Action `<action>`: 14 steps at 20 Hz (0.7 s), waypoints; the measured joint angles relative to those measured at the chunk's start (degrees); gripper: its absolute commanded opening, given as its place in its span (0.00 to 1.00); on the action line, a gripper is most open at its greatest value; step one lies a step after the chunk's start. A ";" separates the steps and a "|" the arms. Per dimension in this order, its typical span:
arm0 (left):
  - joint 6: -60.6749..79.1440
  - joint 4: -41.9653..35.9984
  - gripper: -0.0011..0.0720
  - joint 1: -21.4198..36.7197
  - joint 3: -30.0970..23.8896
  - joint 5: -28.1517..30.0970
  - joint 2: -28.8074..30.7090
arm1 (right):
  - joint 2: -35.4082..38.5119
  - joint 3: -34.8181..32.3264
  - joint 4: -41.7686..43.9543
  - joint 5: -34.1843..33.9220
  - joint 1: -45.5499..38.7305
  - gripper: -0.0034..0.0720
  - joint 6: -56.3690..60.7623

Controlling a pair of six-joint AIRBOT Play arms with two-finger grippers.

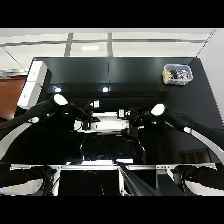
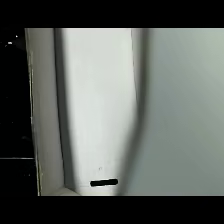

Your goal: Fold the box and place the chain.

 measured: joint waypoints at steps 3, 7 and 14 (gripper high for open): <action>0.04 0.00 0.05 0.00 0.00 -0.02 0.02 | -0.11 0.13 -0.42 0.02 0.09 0.76 0.35; -0.04 0.00 0.06 0.00 0.00 -0.02 0.00 | -0.11 0.15 -0.66 -0.04 0.17 0.76 0.55; -5.55 0.68 0.98 2.58 0.00 -1.70 4.15 | -0.11 0.15 -0.87 -0.04 0.17 0.76 0.66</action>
